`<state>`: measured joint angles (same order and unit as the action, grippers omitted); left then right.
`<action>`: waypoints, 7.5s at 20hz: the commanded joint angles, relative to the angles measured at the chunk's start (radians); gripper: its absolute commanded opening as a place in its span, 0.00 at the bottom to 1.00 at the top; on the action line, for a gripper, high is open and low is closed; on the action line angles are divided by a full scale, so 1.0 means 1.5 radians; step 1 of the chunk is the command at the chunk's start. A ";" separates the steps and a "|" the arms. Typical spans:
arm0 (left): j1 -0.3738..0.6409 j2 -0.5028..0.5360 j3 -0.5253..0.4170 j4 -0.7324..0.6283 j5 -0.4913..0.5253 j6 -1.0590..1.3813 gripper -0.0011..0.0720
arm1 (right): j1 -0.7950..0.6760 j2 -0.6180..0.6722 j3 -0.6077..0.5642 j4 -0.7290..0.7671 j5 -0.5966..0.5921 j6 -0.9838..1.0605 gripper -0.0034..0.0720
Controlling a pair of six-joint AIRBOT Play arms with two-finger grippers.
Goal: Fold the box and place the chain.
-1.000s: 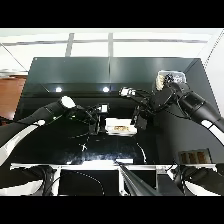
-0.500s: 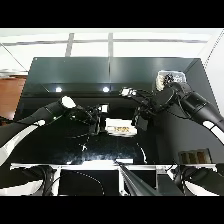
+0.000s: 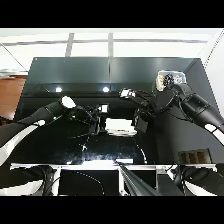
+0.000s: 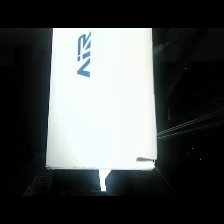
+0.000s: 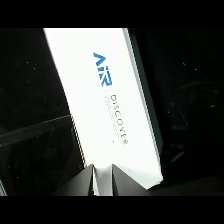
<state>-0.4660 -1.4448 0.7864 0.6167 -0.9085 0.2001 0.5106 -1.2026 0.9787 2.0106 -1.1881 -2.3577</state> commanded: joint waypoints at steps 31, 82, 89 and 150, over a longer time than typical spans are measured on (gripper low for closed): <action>0.000 -0.001 -0.001 0.000 0.000 0.001 0.66 | 0.018 -0.006 -0.043 -0.002 0.057 0.022 0.22; -0.010 0.124 0.012 -0.030 0.002 -0.062 1.00 | -0.278 0.171 -0.139 0.263 0.087 0.373 0.08; -0.088 0.022 0.097 -0.030 0.030 -0.070 1.00 | -0.278 0.171 -0.139 0.262 0.085 0.373 0.08; 0.531 -0.267 0.740 0.474 -0.174 -0.890 1.00 | -0.297 0.173 -0.098 0.163 0.122 0.398 0.08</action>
<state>0.3294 -1.8832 1.8065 1.2930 -0.9535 -1.1263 0.0841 -0.9455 0.7933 2.3314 -0.9585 -1.7607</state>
